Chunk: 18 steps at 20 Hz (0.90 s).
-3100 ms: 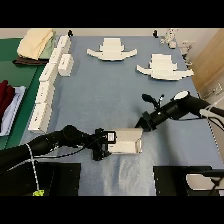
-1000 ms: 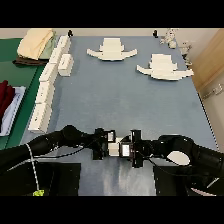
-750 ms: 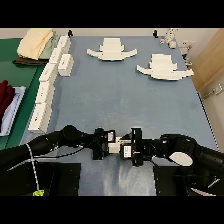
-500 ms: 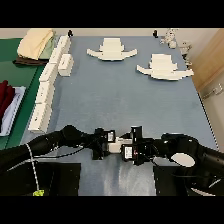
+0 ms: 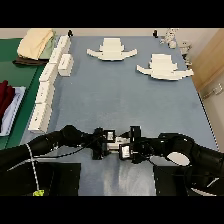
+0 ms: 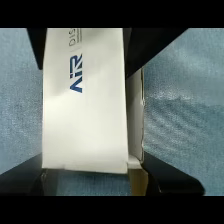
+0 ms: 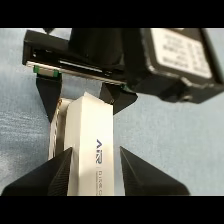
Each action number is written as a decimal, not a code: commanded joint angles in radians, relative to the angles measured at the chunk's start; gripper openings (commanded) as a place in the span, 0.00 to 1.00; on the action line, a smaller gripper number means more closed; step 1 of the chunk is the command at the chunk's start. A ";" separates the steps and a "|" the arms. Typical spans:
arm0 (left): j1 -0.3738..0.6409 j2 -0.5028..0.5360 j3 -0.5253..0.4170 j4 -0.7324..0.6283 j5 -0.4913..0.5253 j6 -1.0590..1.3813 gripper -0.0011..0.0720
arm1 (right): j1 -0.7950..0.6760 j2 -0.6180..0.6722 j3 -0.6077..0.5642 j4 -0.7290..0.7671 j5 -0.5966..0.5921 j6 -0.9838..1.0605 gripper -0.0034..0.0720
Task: Fold the box.
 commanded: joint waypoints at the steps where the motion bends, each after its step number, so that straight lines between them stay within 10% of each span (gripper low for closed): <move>1: 0.000 0.000 0.000 0.001 -0.002 0.001 0.63 | 0.000 -0.018 -0.001 -0.002 -0.005 0.002 0.66; 18: 0.000 0.000 0.000 0.001 -0.002 0.001 0.63 | 0.008 0.024 -0.001 0.127 0.047 0.002 0.66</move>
